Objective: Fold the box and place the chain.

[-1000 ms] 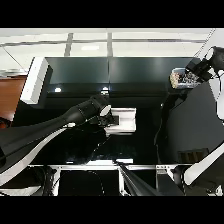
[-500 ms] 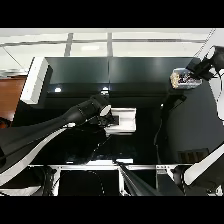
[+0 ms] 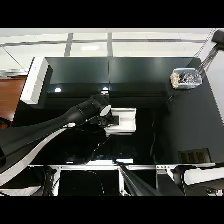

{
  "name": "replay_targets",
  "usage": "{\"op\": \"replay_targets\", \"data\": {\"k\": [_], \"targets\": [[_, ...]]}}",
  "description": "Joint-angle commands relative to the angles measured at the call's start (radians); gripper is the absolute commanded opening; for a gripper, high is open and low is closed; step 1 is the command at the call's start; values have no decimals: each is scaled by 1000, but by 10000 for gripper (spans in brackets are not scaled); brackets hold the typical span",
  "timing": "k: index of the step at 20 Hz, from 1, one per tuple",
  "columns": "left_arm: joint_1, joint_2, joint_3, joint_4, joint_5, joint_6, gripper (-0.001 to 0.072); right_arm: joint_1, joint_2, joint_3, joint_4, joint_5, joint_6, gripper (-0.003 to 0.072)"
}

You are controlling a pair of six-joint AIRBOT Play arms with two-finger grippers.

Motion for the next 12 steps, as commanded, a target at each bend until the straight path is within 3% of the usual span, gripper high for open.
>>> {"op": "replay_targets", "data": {"k": [1,7,12], "targets": [[0,0,1,0,3,0,30,-2,178,3,175,51,-65,7],[0,0,1,0,3,0,29,26,396,3,397,182,-167,8],[0,0,1,0,2,0,30,94,473,3,531,311,-195,8]]}}
